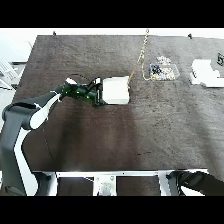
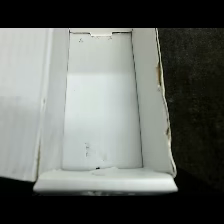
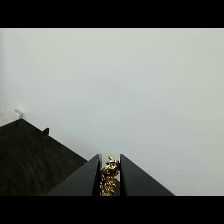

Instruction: Fold the box and place the chain.

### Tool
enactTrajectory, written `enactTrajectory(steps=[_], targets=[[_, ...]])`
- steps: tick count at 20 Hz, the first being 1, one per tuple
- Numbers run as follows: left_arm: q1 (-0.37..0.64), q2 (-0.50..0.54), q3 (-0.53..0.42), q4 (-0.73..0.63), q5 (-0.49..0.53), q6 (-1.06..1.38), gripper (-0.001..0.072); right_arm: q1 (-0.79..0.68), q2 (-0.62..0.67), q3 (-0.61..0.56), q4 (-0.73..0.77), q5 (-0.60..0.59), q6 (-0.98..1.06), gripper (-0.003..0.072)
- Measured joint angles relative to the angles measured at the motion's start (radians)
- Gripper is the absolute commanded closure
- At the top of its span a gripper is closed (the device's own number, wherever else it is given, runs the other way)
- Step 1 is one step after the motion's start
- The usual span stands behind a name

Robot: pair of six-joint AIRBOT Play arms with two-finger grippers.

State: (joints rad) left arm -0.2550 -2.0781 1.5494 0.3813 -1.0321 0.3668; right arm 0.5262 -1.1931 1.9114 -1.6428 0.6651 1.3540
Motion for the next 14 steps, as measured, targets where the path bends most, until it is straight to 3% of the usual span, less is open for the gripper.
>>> enactTrajectory(steps=[14], targets=[[0.000, 0.000, 0.000, 0.000, 0.000, 0.000, 0.0238, 0.001, -0.006, -0.001, 0.000, -0.020, -0.010, 0.0679]])
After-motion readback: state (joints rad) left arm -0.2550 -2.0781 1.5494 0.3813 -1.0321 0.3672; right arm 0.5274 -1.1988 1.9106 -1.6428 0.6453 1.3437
